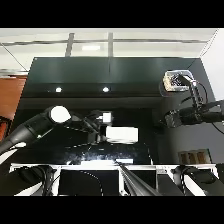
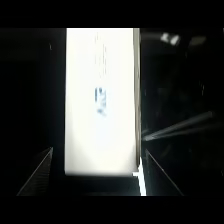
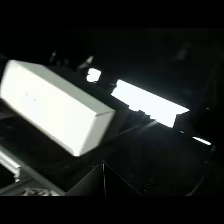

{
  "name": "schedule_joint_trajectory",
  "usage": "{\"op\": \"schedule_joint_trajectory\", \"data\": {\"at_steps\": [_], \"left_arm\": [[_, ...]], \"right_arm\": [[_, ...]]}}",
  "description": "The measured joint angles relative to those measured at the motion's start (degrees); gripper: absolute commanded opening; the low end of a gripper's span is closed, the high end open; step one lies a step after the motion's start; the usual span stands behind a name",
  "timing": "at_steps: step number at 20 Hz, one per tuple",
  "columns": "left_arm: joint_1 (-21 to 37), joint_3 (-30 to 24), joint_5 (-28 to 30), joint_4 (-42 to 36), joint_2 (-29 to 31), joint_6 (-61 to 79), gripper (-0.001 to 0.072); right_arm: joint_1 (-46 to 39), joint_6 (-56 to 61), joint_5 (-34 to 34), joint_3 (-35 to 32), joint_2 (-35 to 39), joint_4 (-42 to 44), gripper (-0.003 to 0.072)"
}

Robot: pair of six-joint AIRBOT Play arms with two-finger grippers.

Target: Fold the box and place the chain.

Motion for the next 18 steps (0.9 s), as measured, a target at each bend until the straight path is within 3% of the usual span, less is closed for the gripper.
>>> {"op": "schedule_joint_trajectory", "data": {"at_steps": [4,8,18], "left_arm": [[-5.75,6.4,2.97,-0.61,-7.39,-3.54,0.0709],[-7.74,9.7,3.41,-0.57,-12.44,-7.69,0.0709],[-8.41,11.06,0.66,0.83,-14.84,-11.02,0.0709]], "right_arm": [[-0.72,0.35,-0.31,0.13,0.35,-1.64,0.0015],[-1.09,0.52,-1.09,0.15,0.46,-3.3,0.0015],[-2.34,0.94,-4.28,0.15,0.46,-4.28,0.0015]]}}
